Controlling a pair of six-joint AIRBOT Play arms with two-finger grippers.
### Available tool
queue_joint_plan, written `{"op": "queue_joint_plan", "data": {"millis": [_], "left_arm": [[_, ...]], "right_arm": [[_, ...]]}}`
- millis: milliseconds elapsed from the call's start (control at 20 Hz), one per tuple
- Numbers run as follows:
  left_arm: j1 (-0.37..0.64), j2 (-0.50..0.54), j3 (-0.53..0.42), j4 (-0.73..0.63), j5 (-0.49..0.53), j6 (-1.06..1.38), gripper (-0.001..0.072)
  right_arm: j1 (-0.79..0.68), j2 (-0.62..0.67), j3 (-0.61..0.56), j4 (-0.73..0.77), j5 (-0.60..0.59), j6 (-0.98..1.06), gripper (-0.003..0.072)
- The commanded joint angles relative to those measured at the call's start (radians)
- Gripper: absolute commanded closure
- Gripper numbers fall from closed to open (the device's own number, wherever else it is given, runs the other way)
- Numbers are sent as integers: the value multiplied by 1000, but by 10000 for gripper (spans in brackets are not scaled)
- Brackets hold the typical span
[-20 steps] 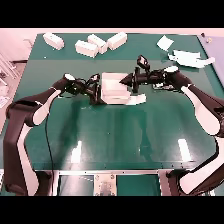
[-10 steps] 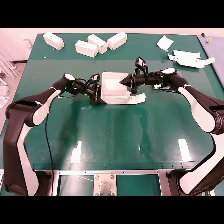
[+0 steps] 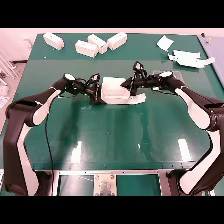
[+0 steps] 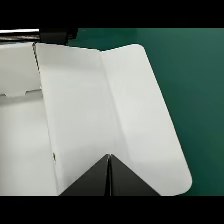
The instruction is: Fold the box and place the chain.
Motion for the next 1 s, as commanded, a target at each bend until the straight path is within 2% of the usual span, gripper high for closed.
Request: {"op": "queue_joint_plan", "data": {"millis": [0,250,350,600,850,950], "left_arm": [[1,0,0,2,-2,2,117],[1,0,0,2,-2,2,117],[1,0,0,2,-2,2,118],[1,0,0,2,-2,2,117],[1,0,0,2,-2,2,118],[1,0,0,2,-2,2,118]], "right_arm": [[0,-5,0,-52,-17,1,686],[0,-2,25,-81,-10,29,686],[0,10,59,-80,32,36,685],[-16,97,100,-101,41,111,688],[-43,220,82,-385,45,359,691],[-42,268,32,-435,45,399,691]]}}
